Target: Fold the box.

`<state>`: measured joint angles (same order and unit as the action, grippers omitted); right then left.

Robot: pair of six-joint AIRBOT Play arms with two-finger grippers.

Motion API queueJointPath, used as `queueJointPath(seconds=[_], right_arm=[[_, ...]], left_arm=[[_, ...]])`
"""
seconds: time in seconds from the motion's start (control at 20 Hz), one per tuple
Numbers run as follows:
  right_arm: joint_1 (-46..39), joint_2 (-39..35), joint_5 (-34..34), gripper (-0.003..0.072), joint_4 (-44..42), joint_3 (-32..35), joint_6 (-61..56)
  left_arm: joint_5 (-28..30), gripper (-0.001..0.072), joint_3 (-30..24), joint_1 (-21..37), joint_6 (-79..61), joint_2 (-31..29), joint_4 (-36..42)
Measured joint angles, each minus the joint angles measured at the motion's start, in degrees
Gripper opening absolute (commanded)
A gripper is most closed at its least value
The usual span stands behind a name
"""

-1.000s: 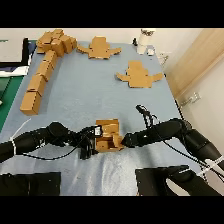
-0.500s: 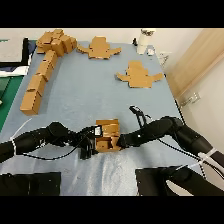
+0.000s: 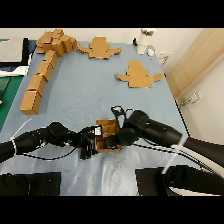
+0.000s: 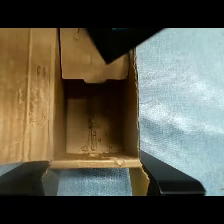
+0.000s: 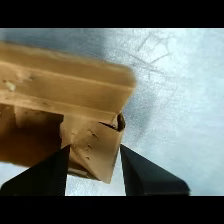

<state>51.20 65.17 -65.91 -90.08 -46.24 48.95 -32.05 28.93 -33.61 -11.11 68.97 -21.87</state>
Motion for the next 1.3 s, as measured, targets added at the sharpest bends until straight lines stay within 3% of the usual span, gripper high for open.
queueJointPath(seconds=[0.2,0.3,0.5,0.55,0.6,0.7,0.95,1.0,1.05,1.1,1.3], right_arm=[[4.24,7.17,-3.58,0.0469,5.07,-5.03,-8.35],[5.27,9.62,-4.90,0.0399,6.10,-6.25,-11.34],[6.12,12.39,-7.78,0.0354,8.11,-7.23,-15.13],[6.21,12.74,-8.17,0.0274,8.63,-7.32,-15.78],[6.27,12.94,-8.72,0.0142,9.07,-7.41,-16.28],[6.32,13.20,-9.55,0.0004,9.57,-7.54,-17.11],[6.67,13.49,-9.75,0.0007,9.79,-7.58,-17.62],[6.69,13.49,-9.75,0.0174,9.77,-7.58,-17.62],[6.73,13.51,-9.75,0.0407,9.77,-7.54,-17.59],[6.75,13.51,-9.70,0.0451,9.51,-7.54,-17.44],[6.78,12.07,-9.84,0.0451,7.78,-8.00,-16.81]], left_arm=[[0.00,0.0526,0.00,0.00,0.00,0.00,0.00],[0.00,0.0526,0.00,0.00,0.00,0.00,0.00],[0.00,0.0526,0.00,0.00,0.00,0.00,-0.02],[0.00,0.0526,0.00,0.00,0.00,0.00,0.00],[0.00,0.0526,0.00,0.00,0.00,0.02,0.00],[0.02,0.0526,0.00,0.00,0.00,0.02,-0.04],[0.00,0.0526,0.00,0.00,-0.04,0.02,-0.07],[0.00,0.0526,0.00,0.00,-0.04,0.02,-0.09],[-0.02,0.0526,0.00,0.00,-0.02,0.00,-0.04],[-0.02,0.0526,0.00,0.00,-0.04,0.02,-0.02],[-0.04,0.0526,0.00,0.00,0.00,0.02,0.00]])
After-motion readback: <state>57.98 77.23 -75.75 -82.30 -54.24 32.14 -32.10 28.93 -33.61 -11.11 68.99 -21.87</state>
